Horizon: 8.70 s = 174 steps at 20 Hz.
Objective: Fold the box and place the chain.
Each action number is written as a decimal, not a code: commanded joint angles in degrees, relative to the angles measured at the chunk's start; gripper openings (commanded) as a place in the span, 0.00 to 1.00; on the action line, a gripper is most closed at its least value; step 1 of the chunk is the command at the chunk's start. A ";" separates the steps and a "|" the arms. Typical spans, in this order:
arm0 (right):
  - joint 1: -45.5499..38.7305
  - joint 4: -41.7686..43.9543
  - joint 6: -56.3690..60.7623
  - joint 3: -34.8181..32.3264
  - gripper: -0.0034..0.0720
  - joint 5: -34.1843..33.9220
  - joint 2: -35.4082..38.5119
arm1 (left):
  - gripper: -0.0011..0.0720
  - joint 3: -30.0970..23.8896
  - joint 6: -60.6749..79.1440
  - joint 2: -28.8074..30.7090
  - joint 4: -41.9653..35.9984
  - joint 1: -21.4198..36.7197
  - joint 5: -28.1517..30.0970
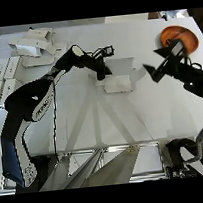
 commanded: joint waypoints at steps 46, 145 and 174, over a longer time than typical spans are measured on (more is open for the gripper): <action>13.90 -8.48 -13.62 -6.23 0.97 -12.90 -20.26 | 0.03 0.02 0.02 -0.04 -0.02 -0.07 0.02; -1.64 -3.98 -12.55 24.61 0.97 20.55 -48.52 | 0.03 0.00 0.02 -0.04 -0.02 -0.07 0.02; -0.20 -3.50 -14.25 27.23 0.97 24.79 -52.30 | 0.03 0.02 0.02 -0.04 -0.02 -0.07 0.02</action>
